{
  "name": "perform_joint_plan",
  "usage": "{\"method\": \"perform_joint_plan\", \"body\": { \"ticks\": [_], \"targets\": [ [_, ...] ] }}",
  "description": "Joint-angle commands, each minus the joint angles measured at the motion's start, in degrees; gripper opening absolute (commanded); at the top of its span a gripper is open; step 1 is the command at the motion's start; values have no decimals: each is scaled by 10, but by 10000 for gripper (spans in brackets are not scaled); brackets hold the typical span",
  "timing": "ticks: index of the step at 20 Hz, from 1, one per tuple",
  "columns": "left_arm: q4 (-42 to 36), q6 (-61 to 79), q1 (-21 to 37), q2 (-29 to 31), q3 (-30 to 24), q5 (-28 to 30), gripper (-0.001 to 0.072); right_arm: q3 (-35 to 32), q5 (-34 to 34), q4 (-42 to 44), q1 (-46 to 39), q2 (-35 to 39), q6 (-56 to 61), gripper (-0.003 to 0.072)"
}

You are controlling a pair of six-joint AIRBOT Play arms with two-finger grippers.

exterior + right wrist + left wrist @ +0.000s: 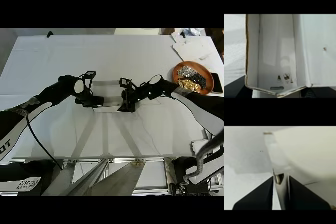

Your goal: Fold the box and place the chain.

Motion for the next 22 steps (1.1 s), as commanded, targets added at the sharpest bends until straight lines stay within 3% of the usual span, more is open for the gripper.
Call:
{"method": "perform_joint_plan", "body": {
  "ticks": [1,2,7,8,10,11,17,22],
  "targets": [
    [8,-31,-5,-16,4,-10,173,1,0,0,0,0,0,530],
    [8,-30,-5,-19,4,-10,3,1,0,0,0,0,0,530],
    [7,-29,-5,-16,4,5,25,1,0,0,0,0,0,530],
    [7,-29,-3,-14,4,5,118,1,0,0,0,0,0,530],
    [7,-28,-3,-7,4,5,463,1,0,0,0,0,0,530],
    [7,-26,-3,-2,4,5,514,1,0,0,0,0,0,530],
    [0,87,22,66,4,-14,513,1,0,0,0,0,0,530],
    [-103,304,111,143,3,-87,513,1,0,0,0,0,0,530]
  ]
}}
